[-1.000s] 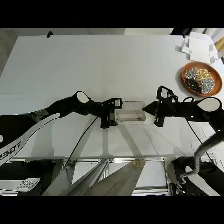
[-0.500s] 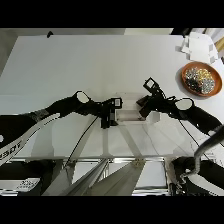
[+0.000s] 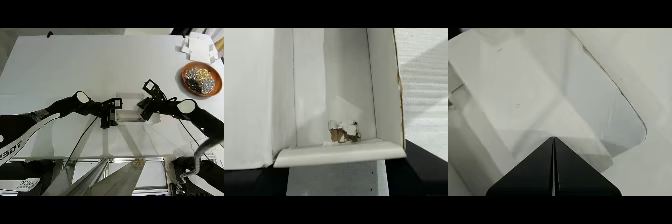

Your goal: Fold the box and place the chain.

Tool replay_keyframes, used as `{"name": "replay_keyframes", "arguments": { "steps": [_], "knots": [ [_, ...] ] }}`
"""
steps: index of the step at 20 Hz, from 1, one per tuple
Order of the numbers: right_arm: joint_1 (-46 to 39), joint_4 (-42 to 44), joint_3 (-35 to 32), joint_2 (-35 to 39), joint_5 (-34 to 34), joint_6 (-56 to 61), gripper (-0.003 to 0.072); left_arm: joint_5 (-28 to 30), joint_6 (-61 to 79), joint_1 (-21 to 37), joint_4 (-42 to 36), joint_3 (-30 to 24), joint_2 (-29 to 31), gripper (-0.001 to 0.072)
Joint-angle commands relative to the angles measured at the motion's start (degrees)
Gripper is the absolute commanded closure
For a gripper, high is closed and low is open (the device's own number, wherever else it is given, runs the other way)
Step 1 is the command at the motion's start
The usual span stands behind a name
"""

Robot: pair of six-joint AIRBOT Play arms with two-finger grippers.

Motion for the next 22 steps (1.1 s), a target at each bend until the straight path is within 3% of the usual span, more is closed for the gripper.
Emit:
{"name": "replay_keyframes", "arguments": {
  "steps": [1,5,6,8,9,15,18,22],
  "knots": [
    [0.02,-15.39,0.04,8.76,5.77,8.20,0.0674,-0.04,-0.20,-0.02,-0.07,-0.02,0.02,0.0701],
    [-0.07,-41.03,0.00,13.92,18.71,8.00,0.0674,-0.02,-0.20,-0.02,-0.07,-0.02,0.02,0.0701],
    [-0.55,-43.34,-0.02,13.42,21.07,7.50,0.0662,0.00,-0.20,-0.02,-0.09,-0.02,0.02,0.0701],
    [-1.33,-42.69,-0.92,11.87,20.72,1.68,0.0473,-0.04,-0.20,-0.02,-0.09,-0.02,0.02,0.0701],
    [-1.36,-40.76,-1.86,10.64,18.56,-2.03,0.0414,-0.02,-0.20,-0.02,-0.09,-0.02,0.02,0.0701],
    [-1.33,-28.39,-2.54,4.13,8.20,-13.16,0.0422,-0.02,-0.20,-0.02,-0.09,-0.02,0.02,0.0701],
    [-1.33,-23.04,-2.54,1.46,8.66,-19.08,0.0533,-0.04,-0.20,-0.02,-0.09,-0.02,0.02,0.0701],
    [0.04,-22.05,-2.54,0.35,8.26,-19.37,0.0533,-0.02,-0.20,-0.02,-0.09,-0.02,0.02,0.0701]
  ]
}}
